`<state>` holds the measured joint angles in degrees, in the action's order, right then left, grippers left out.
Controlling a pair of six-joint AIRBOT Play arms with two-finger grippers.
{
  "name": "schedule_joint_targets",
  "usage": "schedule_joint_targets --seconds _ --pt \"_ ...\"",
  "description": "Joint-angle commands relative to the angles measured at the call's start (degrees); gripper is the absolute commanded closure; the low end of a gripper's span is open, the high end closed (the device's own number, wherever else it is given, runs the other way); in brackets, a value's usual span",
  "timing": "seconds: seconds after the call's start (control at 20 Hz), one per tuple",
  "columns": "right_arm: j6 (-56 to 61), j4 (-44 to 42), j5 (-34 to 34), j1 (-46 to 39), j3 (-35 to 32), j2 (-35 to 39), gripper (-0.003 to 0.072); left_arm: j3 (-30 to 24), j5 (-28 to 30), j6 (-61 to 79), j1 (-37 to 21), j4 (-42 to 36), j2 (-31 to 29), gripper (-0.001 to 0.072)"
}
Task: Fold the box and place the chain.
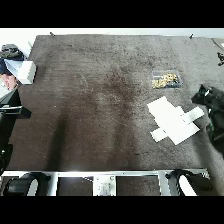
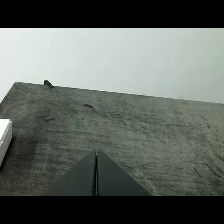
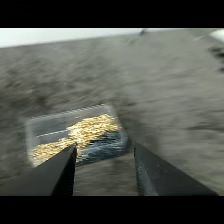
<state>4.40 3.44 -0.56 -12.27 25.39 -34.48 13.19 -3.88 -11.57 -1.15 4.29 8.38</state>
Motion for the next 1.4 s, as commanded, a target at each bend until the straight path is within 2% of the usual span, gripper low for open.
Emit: schedule_joint_targets --seconds 0.0,0.15,0.2,0.4,0.5,0.55,0.6,0.65,0.8,1.05,1.15,1.35 --pt "5.92 5.42 30.80 -15.52 11.23 -15.87 0.0265 0.00 0.00 0.02 -0.02 0.02 -0.04 0.0699" --pt "18.14 27.36 50.10 -26.95 23.02 -26.08 0.0250 0.00 0.02 0.02 -0.02 0.02 -0.04 0.0698" --pt "22.45 33.86 53.24 -29.00 27.58 -29.40 0.0250 0.00 -0.02 0.02 -0.02 0.02 -0.04 0.0699" --pt "22.88 49.09 71.32 -31.85 43.39 -41.68 0.0250 0.00 -0.07 0.00 -0.02 0.02 -0.04 0.0699" --pt "22.88 55.43 76.85 -31.78 48.78 -46.97 0.0250 0.00 0.04 0.02 -0.02 0.02 -0.04 0.0699" --pt "22.84 56.85 77.88 -31.71 50.42 -49.11 0.0239 0.00 -0.04 0.00 -0.02 0.02 -0.04 0.0698" --pt "22.62 58.49 78.03 -31.71 51.63 -51.08 0.0141 0.00 -0.11 0.00 -0.02 0.02 -0.04 0.0699" --pt "22.36 60.39 78.62 -31.71 52.59 -52.85 0.0136 0.00 -0.07 0.02 -0.02 0.02 -0.04 0.0699" --pt "22.38 64.98 79.01 -31.71 55.41 -58.16 0.0136 0.00 -0.09 0.02 -0.02 0.02 -0.04 0.0699" --pt "19.43 64.87 79.89 -31.54 56.63 -63.54 0.0139 0.00 -0.07 0.02 -0.02 0.02 -0.04 0.0698" --pt "18.51 64.00 81.70 -31.54 56.63 -65.07 0.0209 0.00 -0.09 0.02 -0.02 0.02 -0.04 0.0699" --pt "18.27 63.06 85.77 -31.54 56.63 -68.08 0.0209 0.00 -0.11 0.02 -0.02 0.02 -0.04 0.0699"
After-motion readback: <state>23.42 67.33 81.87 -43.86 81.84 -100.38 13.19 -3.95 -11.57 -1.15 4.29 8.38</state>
